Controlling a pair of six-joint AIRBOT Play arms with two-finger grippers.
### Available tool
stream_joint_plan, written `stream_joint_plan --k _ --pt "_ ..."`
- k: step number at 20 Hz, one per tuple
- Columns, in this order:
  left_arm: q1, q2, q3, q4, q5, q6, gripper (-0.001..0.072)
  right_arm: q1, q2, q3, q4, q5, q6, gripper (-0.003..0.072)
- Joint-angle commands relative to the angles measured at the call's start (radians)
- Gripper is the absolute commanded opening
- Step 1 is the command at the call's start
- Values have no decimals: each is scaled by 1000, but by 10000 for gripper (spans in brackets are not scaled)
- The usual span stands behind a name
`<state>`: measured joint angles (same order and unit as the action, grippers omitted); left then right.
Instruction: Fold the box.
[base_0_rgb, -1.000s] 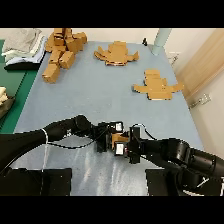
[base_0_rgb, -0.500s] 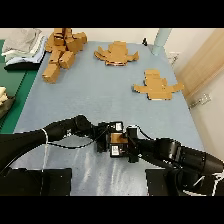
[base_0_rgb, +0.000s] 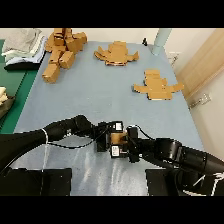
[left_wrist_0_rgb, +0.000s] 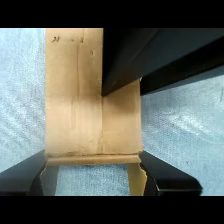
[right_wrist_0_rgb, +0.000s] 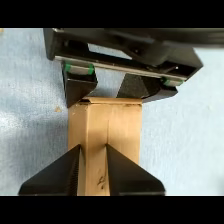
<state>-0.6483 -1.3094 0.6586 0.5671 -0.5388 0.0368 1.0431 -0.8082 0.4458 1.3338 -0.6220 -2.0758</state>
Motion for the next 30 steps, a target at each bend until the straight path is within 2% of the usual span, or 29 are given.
stream_joint_plan --k 1,2,3,4,5,14,20,26,28,30 --pt "1 0 1 1 -2 0 521 0 11 1 14 -11 0 246" --pt "1 0 1 1 -2 0 522 0 17 2 19 -11 0 246" --pt "1 0 1 1 -2 0 522 0 21 2 26 -11 -1 277" --pt "1 0 1 1 -2 0 522 2 25 2 31 -11 -1 453" --pt "1 0 1 1 -2 0 521 6 28 2 31 -10 -1 492" --pt "1 0 1 1 -2 0 521 10 32 2 4 12 -1 491" --pt "1 0 1 1 -2 0 521 10 92 2 0 10 -16 491" --pt "1 0 1 1 -2 0 522 10 105 3 -108 8 -18 479" --pt "1 0 1 1 -2 0 521 12 105 13 -80 8 -19 479" --pt "1 0 1 1 -2 0 522 13 105 18 39 6 -26 485"
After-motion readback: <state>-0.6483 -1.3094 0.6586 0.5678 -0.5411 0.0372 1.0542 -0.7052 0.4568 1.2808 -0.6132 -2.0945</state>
